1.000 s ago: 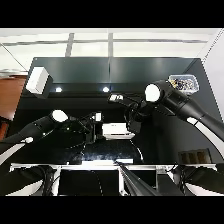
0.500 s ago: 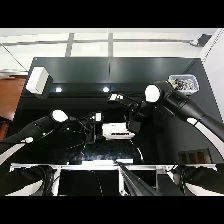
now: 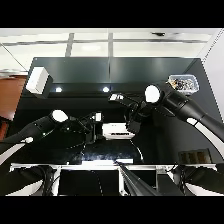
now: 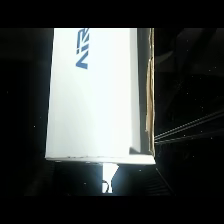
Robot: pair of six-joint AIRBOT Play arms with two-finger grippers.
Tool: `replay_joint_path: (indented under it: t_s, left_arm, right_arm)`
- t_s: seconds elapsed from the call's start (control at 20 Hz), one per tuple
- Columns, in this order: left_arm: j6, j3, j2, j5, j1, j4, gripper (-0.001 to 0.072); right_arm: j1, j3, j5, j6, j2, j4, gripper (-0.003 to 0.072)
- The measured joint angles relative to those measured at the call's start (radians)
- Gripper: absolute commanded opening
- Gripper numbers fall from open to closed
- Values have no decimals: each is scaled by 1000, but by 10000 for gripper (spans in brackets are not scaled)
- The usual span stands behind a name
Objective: Fold the box and place the chain.
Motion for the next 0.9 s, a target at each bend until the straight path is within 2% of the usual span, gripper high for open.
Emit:
replay_joint_path:
  t_s: [0.9]
  left_arm:
    - [0,0,0,0,0,0,389]
  right_arm:
    - [41,0,-8,18,0,-54,372]
